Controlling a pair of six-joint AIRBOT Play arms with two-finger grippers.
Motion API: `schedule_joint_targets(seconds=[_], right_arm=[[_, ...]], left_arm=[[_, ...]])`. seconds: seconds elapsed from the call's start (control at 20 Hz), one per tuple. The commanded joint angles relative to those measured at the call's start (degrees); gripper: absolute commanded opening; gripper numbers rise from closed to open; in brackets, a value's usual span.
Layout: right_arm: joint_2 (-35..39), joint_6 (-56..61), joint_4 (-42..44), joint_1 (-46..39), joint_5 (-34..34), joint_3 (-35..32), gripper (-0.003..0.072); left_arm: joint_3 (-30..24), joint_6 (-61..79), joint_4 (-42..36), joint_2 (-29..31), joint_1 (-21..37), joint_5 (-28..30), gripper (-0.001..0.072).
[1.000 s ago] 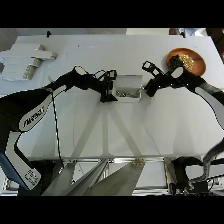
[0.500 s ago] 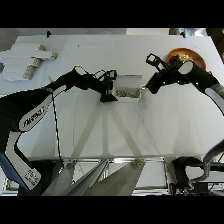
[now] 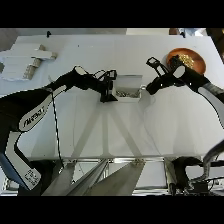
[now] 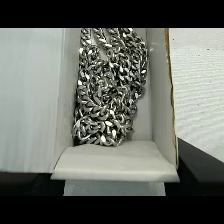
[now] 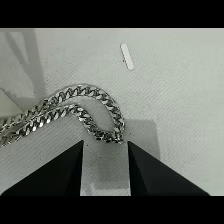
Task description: Fold the box and place the chain.
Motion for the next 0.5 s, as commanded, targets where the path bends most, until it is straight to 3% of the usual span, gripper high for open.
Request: schedule_joint_targets(seconds=[0.0, 0.15, 0.25, 0.45], right_arm=[[-0.68, 1.07, -0.22, 0.04, -0.15, 0.00, 0.0211], [-0.68, 1.07, -0.20, 0.07, -0.39, 0.00, 0.0146], [-0.68, 1.07, -0.13, 0.07, -0.37, 0.00, 0.0015], [-0.66, 1.09, 0.00, 0.04, 0.09, 0.00, 0.0014]], left_arm=[[0.00, 0.00, 0.00, -0.02, 0.02, 0.02, 0.0376], [0.00, 0.02, 0.00, -0.02, 0.02, 0.02, 0.0376], [0.00, 0.02, 0.00, -0.02, 0.02, 0.02, 0.0376], [0.00, 0.02, 0.00, -0.02, 0.02, 0.02, 0.0376]])
